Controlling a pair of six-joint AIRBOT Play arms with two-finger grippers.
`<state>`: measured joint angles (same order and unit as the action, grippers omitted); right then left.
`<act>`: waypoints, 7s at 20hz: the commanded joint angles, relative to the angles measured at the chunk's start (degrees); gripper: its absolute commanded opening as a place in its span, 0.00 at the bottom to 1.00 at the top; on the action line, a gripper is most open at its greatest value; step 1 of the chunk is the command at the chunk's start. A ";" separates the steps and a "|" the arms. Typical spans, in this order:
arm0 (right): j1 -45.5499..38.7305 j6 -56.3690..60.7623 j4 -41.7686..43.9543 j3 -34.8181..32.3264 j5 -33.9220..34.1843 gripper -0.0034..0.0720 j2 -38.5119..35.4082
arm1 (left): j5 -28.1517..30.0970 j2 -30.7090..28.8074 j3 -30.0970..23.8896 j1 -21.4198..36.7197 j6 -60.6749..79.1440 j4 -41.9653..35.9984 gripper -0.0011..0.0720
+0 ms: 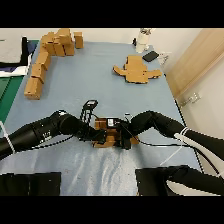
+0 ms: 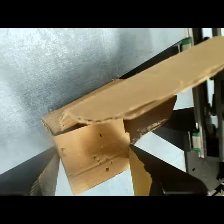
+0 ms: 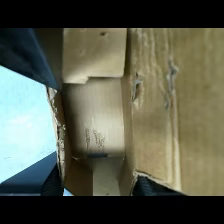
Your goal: Fold the box.
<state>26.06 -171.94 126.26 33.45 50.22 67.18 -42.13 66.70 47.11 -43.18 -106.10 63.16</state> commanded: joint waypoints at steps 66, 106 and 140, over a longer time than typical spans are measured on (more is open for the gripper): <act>0.04 -0.02 -0.04 0.04 -0.20 0.66 0.02 | -25.11 -1.09 0.90 17.75 17.59 -8.74 0.93; 0.04 -0.02 -0.04 0.02 -0.20 0.66 0.02 | -7.78 -5.14 -19.21 27.87 46.45 -36.87 0.46; 0.04 -0.02 -0.04 0.04 -0.20 0.66 0.02 | -0.57 -4.79 -8.52 11.08 15.72 -14.56 0.53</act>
<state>26.11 -171.96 126.19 33.43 50.02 67.22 -42.30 61.89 37.85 -31.68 -85.58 45.04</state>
